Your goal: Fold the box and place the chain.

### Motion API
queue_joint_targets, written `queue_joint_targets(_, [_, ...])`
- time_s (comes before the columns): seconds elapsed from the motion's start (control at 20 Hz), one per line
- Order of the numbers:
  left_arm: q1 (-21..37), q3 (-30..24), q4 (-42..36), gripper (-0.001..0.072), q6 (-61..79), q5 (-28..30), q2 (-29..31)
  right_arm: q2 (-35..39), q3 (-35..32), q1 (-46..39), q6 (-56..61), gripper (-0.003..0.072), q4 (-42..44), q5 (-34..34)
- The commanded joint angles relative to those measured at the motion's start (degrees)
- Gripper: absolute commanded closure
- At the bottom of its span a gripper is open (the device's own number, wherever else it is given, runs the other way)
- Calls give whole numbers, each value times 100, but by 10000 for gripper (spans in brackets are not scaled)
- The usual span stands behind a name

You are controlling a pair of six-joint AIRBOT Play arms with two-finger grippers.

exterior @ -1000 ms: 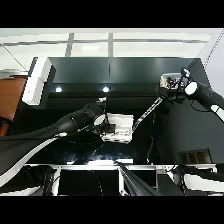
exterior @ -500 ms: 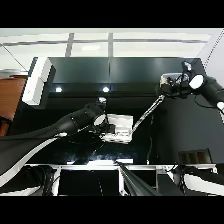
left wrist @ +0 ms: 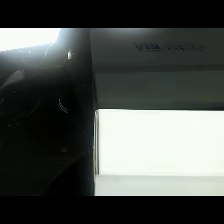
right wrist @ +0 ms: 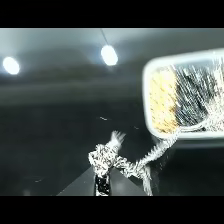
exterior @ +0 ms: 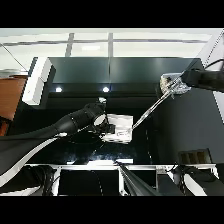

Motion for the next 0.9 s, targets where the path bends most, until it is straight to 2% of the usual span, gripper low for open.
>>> queue_joint_targets(0.0, [-4, -2, 2, 676, 2, 11, 0, 986, 92, 0, -356, 650, 656, 761])
queue_joint_targets(0.15, [-4, -2, 2, 676, 2, 11, 0, 1180, 341, 0, -734, 650, 1521, 1453])
queue_joint_targets(0.4, [-4, -2, 2, 676, 2, 13, 0, 1178, 369, 203, -1635, 650, 2756, 2540])
queue_joint_targets(0.65, [-4, -2, 2, 676, 2, 13, 0, 1176, 369, 791, -1923, 650, 3141, 2959])
queue_joint_targets(0.85, [-4, -2, 2, 676, 2, 17, 0, 1165, 365, 1154, -2020, 651, 3534, 2754])
